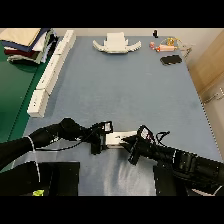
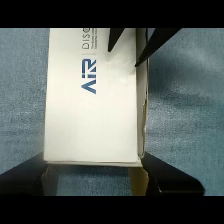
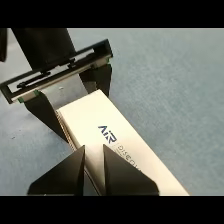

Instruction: Fold the box.

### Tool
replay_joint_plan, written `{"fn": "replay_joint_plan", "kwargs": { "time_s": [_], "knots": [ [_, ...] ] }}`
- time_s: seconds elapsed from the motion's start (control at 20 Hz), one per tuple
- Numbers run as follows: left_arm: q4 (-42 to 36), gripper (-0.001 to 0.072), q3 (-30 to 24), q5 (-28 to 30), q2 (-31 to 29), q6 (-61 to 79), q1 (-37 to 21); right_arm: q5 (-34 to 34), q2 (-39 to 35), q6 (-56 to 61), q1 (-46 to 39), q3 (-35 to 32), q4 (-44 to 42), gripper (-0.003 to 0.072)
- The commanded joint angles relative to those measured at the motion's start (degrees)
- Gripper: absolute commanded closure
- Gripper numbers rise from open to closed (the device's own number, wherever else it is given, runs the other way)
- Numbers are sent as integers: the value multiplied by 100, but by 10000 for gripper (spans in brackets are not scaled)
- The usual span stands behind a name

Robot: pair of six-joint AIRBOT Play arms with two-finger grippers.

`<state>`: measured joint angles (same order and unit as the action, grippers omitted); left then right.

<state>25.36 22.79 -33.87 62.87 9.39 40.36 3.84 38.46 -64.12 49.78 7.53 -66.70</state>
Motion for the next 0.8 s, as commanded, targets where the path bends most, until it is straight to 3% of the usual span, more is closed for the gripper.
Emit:
{"fn": "replay_joint_plan", "kwargs": {
  "time_s": [0.0, 0.2, 0.3, 0.4, 0.55, 0.65, 0.75],
  "knots": [
    [13, 265, 7, 4, 0, 15, -2, -50, -269, 2, -4, 15, -15, 502],
    [13, 265, 7, 2, 0, 15, -2, -374, -601, 24, -92, 111, -225, 503],
    [13, 265, 7, 2, 0, 15, -2, -1429, -649, 26, -92, 411, -402, 526],
    [13, 265, 7, 4, 0, 15, -2, -2924, -634, 181, -96, 846, -398, 529],
    [11, 265, 7, 2, 0, 13, 0, -4736, -634, 1576, -367, 1408, 81, 530],
    [7, 265, 50, 2, -7, -72, -4, -5455, -636, 2380, -645, 1622, 356, 530],
    [46, 265, 181, 59, -70, -673, -11, -5578, -638, 2684, -879, 1696, 369, 530]
  ]
}}
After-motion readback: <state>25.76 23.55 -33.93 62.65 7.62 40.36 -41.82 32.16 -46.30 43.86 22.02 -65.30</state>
